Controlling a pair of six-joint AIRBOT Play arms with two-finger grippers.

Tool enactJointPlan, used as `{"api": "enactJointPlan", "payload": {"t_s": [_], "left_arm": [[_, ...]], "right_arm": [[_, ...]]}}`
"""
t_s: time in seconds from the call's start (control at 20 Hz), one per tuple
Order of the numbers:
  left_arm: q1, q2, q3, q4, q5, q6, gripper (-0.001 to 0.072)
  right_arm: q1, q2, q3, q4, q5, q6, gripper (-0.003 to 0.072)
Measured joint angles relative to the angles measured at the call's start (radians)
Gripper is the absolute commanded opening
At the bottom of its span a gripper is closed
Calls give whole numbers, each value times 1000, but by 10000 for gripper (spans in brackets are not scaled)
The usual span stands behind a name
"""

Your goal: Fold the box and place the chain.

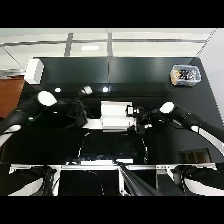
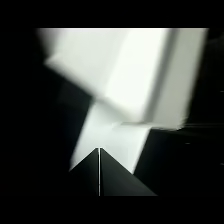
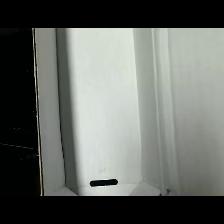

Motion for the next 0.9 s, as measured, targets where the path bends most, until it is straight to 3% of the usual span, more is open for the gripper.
{"api": "enactJointPlan", "payload": {"t_s": [0.2,0.3,0.45,0.65,0.9], "left_arm": [[222,41,-8,198,-72,-502,24],[351,23,-34,156,-132,-641,23],[484,-40,-88,-39,-223,-668,23],[483,-148,-125,-168,-252,-674,23],[343,-267,-135,-341,-241,-605,23]], "right_arm": [[0,0,0,0,0,0,244],[0,0,0,0,0,0,244],[0,0,0,0,0,0,244],[0,0,0,0,0,0,244],[0,0,0,0,0,0,244]]}}
